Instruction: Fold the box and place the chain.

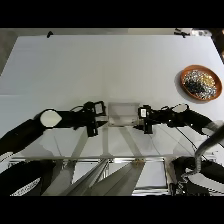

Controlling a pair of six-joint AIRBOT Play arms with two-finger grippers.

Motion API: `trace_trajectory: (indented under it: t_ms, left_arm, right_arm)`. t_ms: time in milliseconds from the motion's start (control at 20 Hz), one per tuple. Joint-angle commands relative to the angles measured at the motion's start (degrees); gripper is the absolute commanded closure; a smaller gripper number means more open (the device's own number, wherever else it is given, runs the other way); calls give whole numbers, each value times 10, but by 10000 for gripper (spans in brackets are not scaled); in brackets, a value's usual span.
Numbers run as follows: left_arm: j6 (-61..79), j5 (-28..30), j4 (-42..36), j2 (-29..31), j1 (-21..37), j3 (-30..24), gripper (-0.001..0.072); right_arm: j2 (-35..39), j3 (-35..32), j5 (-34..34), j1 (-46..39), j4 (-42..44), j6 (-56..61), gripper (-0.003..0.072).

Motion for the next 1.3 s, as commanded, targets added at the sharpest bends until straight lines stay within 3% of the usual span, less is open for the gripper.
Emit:
trace_trajectory:
  t_ms: [0,100,300,550,800,1250]
  left_arm:
    - [-141,-123,84,87,73,-1,453]
    - [-222,-168,114,121,118,-9,704]
    - [-396,-179,122,123,190,-39,706]
    - [-558,-142,116,23,198,-39,706]
    - [-497,-103,0,-90,159,-38,707]
    - [-518,-91,-3,-130,143,-38,709]
  right_arm:
    - [0,0,1,0,-1,-1,223]
    - [0,0,1,0,-1,-1,223]
    - [0,0,1,0,-1,-1,223]
    - [0,0,1,0,-1,-1,223]
    - [0,0,1,0,-1,-1,223]
    - [0,0,1,0,-1,-1,223]
